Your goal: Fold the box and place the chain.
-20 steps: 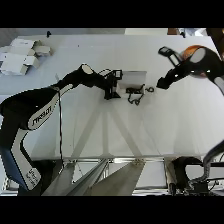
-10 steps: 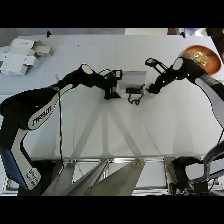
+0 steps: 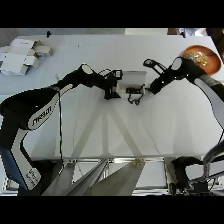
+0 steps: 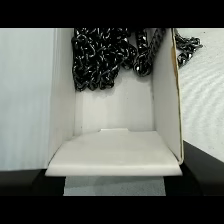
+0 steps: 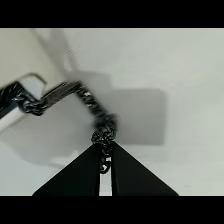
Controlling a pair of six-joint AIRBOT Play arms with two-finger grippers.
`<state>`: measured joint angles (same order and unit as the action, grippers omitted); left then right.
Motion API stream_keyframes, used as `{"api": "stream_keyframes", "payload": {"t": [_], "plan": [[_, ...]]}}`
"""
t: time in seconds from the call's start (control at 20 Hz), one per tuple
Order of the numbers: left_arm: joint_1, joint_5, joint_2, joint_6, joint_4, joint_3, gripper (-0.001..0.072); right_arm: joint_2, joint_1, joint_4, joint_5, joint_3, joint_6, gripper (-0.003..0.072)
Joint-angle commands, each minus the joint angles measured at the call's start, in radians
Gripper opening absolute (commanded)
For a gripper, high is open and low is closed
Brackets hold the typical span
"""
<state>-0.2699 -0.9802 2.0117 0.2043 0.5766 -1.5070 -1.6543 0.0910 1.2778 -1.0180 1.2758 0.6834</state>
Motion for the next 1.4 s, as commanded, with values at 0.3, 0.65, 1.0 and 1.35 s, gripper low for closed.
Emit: {"api": "stream_keyframes", "payload": {"t": [0.3, 0.65, 1.0, 1.35], "plan": [[0.0, 0.0, -0.001, 0.0, 0.0, 0.0, 0.0421, 0.24, 0.002, -0.34, -0.132, 0.001, -0.179, 0.0017], [0.0, 0.0, -0.001, 0.0, 0.0, 0.0, 0.0421, 0.174, 0.083, -0.342, -0.08, 0.001, -0.186, 0.0018], [0.0, 0.0, -0.001, 0.0, 0.0, 0.0, 0.0421, 0.121, 0.1, -0.317, -0.092, 0.001, -0.051, 0.0335], [0.0, 0.0, -0.001, 0.0, 0.0, 0.0, 0.0421, 0.304, 0.08, -0.295, -0.146, -0.031, 0.061, 0.0335]]}}
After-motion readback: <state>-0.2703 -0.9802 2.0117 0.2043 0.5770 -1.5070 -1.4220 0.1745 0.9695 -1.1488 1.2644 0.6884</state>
